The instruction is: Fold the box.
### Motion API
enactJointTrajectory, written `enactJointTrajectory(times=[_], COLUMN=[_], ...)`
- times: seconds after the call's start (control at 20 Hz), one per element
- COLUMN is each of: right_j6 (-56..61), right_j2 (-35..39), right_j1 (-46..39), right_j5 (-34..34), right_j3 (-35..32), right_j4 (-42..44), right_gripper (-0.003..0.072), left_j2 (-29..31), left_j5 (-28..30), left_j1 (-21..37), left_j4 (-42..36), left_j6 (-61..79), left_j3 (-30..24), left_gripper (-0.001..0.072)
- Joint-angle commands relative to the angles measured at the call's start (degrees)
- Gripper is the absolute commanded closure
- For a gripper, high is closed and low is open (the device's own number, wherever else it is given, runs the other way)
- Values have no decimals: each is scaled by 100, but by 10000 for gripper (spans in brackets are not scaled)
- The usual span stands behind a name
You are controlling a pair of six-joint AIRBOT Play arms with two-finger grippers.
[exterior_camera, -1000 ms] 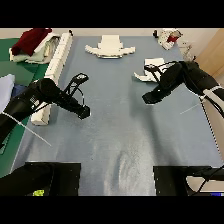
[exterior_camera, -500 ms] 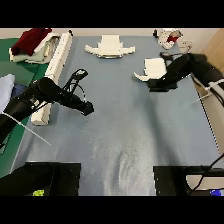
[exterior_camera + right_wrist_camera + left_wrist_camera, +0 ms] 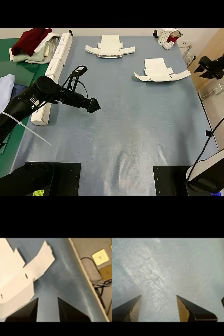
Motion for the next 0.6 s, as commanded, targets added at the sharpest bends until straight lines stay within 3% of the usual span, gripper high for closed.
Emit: enactJointTrajectory(times=[0.0,0.15,0.55], right_j6=[-446,-839,-1351], right_j2=[-927,-1305,-1606], right_j1=[-605,-575,-304], right_j5=[278,750,1558], right_j3=[612,612,612], right_j4=[1279,1847,2037], right_gripper=[297,297,330], left_j2=[0,0,0], left_j5=[0,9,-4], left_j1=[4,4,4], left_j4=[-256,-293,-522], left_j6=[2,0,0], left_j3=[4,4,4], left_gripper=[63,63,63])
